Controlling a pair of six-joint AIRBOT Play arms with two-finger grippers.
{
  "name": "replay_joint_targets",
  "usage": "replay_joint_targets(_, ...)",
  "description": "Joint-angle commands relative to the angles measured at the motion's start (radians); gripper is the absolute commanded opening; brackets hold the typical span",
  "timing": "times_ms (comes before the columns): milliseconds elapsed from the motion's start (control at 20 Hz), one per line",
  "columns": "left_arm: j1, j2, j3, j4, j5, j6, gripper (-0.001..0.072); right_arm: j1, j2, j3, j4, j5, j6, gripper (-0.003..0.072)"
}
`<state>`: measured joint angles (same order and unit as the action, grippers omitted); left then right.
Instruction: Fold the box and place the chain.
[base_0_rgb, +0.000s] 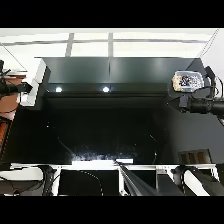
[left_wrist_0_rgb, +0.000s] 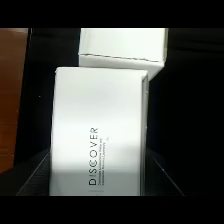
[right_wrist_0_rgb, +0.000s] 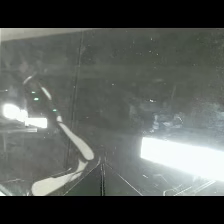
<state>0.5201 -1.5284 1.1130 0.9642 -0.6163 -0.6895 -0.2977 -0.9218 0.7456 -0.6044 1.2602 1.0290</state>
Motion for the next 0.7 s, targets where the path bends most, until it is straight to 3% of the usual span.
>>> replay_joint_targets(0, -0.001, 0.08, 0.052, 0.165, -0.12, -0.118, 0.0716, 0.001, 0.001, 0.001, 0.002, 0.032, 0.0, 0.0011)
replay_joint_targets(150, -0.002, 0.229, 0.058, 0.219, -0.227, -0.238, 0.071, 0.001, 0.001, 0.01, 0.011, 0.046, 0.012, 0.0012)
replay_joint_targets(200, -0.006, 0.28, 0.058, 0.218, -0.282, -0.276, 0.0613, 0.001, 0.001, 0.031, 0.012, 0.1, 0.014, 0.0011)
replay_joint_targets(300, -0.024, 0.369, 0.057, 0.246, -0.413, -0.282, 0.002, 0.001, 0.005, 0.085, 0.001, 0.259, 0.006, 0.0011)
replay_joint_targets(350, -0.035, 0.403, 0.052, 0.243, -0.457, -0.3, 0.0028, 0.001, 0.023, 0.092, 0.002, 0.277, 0.007, 0.0011)
replay_joint_targets(500, -0.117, 0.511, -0.011, 0.152, -0.513, -0.359, 0.0025, 0.019, 0.132, 0.09, -0.045, 0.163, 0.01, 0.0011)
replay_joint_targets(650, -0.291, 0.675, -0.202, 0.051, -0.393, -0.359, 0.0026, 0.044, 0.254, 0.061, -0.155, -0.028, 0.012, 0.001)
